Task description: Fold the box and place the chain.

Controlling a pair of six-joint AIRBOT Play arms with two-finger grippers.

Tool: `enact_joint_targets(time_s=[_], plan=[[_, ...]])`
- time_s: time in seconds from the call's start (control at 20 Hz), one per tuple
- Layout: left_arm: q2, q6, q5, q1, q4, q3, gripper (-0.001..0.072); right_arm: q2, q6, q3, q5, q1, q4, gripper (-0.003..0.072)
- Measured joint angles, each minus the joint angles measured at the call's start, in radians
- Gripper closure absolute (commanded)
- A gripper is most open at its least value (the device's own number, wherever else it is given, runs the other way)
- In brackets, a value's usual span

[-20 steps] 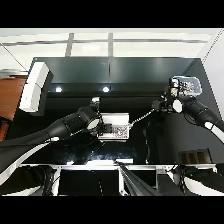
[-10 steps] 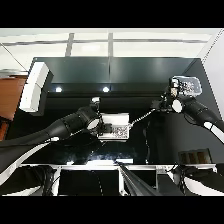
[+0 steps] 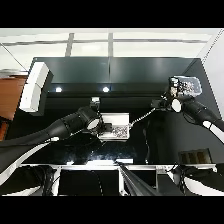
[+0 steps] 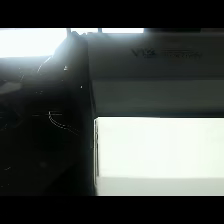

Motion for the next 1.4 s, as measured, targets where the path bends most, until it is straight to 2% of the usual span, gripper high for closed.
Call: enact_joint_targets(time_s=[0.25, 0.55, 0.95, 1.15, 1.4], plan=[[0.0, 0.0, 0.001, 0.0, 0.0, 0.0, 0.0676, -0.006, -0.002, 0.014, 0.019, 0.003, 0.005, 0.0655], [0.0, 0.0, 0.001, 0.0, 0.0, 0.0, 0.0676, 0.011, -0.051, 0.08, 0.133, 0.004, -0.01, 0.0656], [0.0, 0.0, 0.001, 0.0, 0.0, 0.0, 0.0676, 0.165, -0.2, 0.176, 0.306, 0.004, 0.009, 0.0656], [0.0, 0.0, 0.001, 0.0, 0.0, 0.0, 0.0676, 0.29, -0.349, 0.275, 0.456, 0.004, 0.153, 0.0656], [0.0, 0.0, 0.001, 0.0, 0.0, 0.0, 0.0676, 0.406, -0.509, 0.482, 0.643, 0.004, 0.445, 0.0655]])
